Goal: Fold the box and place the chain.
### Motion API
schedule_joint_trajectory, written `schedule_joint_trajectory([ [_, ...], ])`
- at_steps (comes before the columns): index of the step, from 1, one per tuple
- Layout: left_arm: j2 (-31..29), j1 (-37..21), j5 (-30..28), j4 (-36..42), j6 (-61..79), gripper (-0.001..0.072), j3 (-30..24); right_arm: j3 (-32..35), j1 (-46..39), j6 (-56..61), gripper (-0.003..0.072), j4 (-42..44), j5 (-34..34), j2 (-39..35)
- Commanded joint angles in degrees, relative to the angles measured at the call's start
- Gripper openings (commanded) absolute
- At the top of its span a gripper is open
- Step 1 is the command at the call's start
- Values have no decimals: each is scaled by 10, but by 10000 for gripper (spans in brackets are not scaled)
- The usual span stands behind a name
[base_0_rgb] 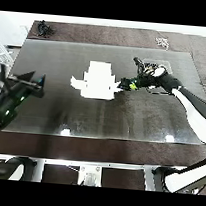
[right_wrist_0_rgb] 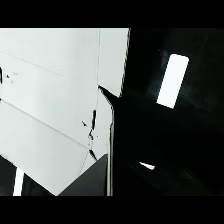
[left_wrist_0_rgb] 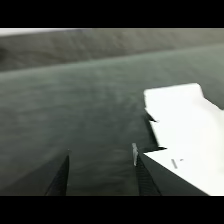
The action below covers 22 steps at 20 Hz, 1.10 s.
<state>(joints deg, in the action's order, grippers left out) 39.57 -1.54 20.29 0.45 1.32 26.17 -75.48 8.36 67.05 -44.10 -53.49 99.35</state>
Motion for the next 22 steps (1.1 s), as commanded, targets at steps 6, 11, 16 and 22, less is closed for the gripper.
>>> schedule_joint_trajectory([
  [6, 324, -3, 209, -18, -73, 465, 180, 0, 0, -2, 8, 1, -1, 0],
  [11, 361, -7, 242, -177, -193, 466, 309, -1, -1, -3, 8, 0, 1, 0],
  [16, 492, -7, 352, -258, -267, 465, 487, -1, -3, -8, 9, 0, 0, 0],
  [22, 661, -7, 492, -306, -356, 466, 666, -1, -3, -11, 9, 1, 0, 0],
])
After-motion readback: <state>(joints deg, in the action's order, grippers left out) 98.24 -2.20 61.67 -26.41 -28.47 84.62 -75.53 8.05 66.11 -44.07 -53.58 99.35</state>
